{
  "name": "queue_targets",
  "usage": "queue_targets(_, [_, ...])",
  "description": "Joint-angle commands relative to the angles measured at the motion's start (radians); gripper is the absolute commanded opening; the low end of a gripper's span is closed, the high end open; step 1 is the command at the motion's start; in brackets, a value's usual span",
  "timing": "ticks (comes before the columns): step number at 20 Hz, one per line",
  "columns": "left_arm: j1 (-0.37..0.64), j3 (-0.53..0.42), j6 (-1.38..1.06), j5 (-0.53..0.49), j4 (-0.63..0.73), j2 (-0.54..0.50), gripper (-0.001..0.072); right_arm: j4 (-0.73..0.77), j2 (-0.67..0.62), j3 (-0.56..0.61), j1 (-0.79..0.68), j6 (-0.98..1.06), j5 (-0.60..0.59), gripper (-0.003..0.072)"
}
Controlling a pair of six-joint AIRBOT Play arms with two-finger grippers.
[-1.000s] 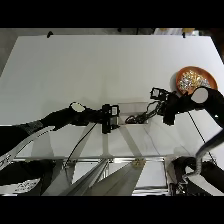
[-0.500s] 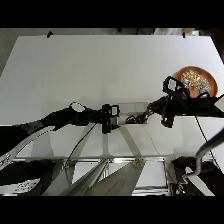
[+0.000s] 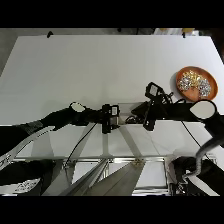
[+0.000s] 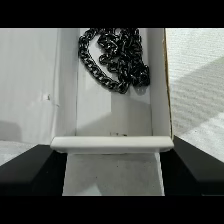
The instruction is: Fold the box and place the chain.
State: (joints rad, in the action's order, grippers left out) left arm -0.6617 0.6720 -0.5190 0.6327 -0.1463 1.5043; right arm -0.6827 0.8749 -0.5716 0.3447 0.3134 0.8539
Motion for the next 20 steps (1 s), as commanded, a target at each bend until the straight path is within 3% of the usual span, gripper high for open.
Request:
queue_targets(1, [-0.001, 0.0, 0.0, 0.0, 0.0, 0.001, 0.0311, -0.045, 0.082, 0.011, 0.041, 0.0, -0.037, 0.0125])
queue_targets(2, [-0.001, 0.0, 0.0, 0.0, 0.0, 0.001, 0.0311, -0.045, 0.085, 0.01, 0.04, 0.0, -0.036, 0.0241])
queue_targets(3, [-0.001, 0.0, 0.0, 0.0, 0.0, 0.001, 0.0311, -0.044, 0.077, 0.01, 0.04, -0.001, -0.043, 0.0308])
queue_targets(5, [-0.001, 0.0, 0.0, 0.0, 0.0, 0.001, 0.0311, -0.058, 0.029, 0.01, 0.04, -0.034, -0.075, 0.0308])
queue_targets(7, [-0.001, 0.0, 0.0, 0.0, 0.0, 0.001, 0.0311, -0.144, -0.045, 0.01, 0.034, -0.054, -0.099, 0.0259])
queue_targets(10, [-0.001, 0.0, 0.0, 0.0, 0.0, 0.001, 0.0311, -0.278, -0.109, 0.01, -0.072, -0.037, -0.061, 0.0222])
queue_targets(15, [-0.001, 0.0, 0.0, 0.0, 0.0, 0.001, 0.0311, -0.289, -0.106, 0.022, -0.301, 0.067, -0.006, 0.0216])
queue_targets(20, [-0.001, 0.0, 0.0, 0.0, 0.0, 0.001, 0.0311, -0.239, 0.067, 0.077, -0.315, -0.185, -0.039, 0.0219])
